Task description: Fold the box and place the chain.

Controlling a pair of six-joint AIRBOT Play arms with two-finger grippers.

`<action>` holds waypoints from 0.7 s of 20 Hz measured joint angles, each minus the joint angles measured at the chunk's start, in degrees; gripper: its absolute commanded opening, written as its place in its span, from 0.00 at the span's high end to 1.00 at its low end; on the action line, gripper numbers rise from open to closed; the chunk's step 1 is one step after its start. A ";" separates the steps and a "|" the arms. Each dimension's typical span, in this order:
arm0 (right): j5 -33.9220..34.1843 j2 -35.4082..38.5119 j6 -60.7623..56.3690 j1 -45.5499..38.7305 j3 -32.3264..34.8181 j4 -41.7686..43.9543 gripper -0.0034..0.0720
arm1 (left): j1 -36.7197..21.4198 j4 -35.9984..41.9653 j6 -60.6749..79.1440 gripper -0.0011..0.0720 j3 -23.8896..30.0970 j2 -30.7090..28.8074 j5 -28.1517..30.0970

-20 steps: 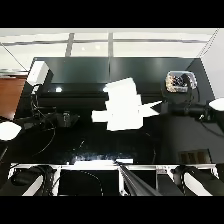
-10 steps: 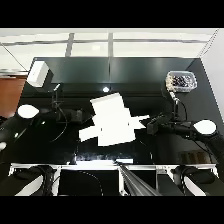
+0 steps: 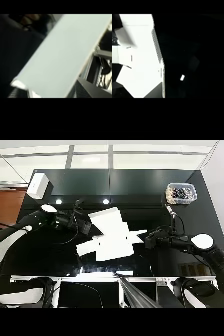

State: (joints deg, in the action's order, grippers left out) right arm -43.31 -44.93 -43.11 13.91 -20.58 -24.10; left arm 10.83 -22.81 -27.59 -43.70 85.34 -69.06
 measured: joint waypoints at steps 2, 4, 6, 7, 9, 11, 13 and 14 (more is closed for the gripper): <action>0.07 0.00 -0.20 0.07 0.00 -0.02 0.93 | 0.00 0.39 3.63 0.34 -0.66 1.70 -0.98; 0.09 0.00 -0.37 0.07 0.00 -0.07 0.93 | 0.00 0.61 6.10 0.62 -1.77 3.39 -2.40; 0.09 0.00 -0.44 0.11 0.00 -0.17 0.93 | 0.00 0.76 7.52 0.88 -3.37 5.29 -4.46; 0.07 -0.02 -0.59 0.11 0.00 -0.39 0.93 | 0.00 0.74 8.00 0.93 -4.26 6.23 -5.90; 0.09 -0.02 -1.70 0.04 0.00 -1.44 0.64 | -0.04 0.02 8.79 0.95 -6.29 8.11 -8.96; 0.37 0.04 -3.72 -0.55 -0.02 -2.67 0.02 | -0.11 -2.08 8.85 0.95 -7.98 9.16 -10.27; -0.68 0.04 -5.73 -2.34 -0.92 -4.83 0.03 | -0.09 -3.63 9.18 0.95 -9.29 9.60 -11.72; -2.10 0.04 -6.45 -3.65 -1.84 -6.73 0.03 | 0.13 -4.17 9.22 0.95 -9.70 9.55 -12.46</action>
